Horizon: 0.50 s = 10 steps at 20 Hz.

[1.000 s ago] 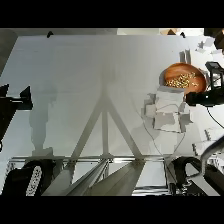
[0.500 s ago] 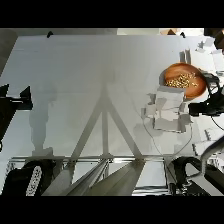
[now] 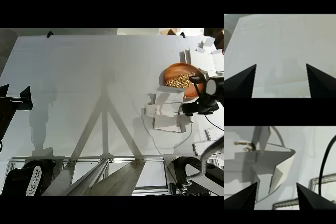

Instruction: Fold the box and place the chain.

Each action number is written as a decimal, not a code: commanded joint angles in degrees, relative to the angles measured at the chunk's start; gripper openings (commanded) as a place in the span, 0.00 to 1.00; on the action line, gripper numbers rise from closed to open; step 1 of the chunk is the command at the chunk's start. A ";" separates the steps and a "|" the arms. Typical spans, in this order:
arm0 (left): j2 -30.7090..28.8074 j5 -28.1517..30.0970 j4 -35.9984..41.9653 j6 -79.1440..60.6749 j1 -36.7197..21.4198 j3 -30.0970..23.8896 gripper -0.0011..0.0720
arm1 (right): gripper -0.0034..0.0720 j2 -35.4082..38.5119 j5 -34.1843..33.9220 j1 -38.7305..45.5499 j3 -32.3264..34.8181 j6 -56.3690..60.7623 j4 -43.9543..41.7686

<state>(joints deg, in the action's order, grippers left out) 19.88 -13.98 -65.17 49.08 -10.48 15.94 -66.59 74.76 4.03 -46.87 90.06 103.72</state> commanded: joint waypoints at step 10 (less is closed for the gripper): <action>-0.04 0.02 -0.02 0.00 0.04 -0.04 0.96 | 0.18 -7.41 -2.40 -1.46 -0.02 7.80 7.32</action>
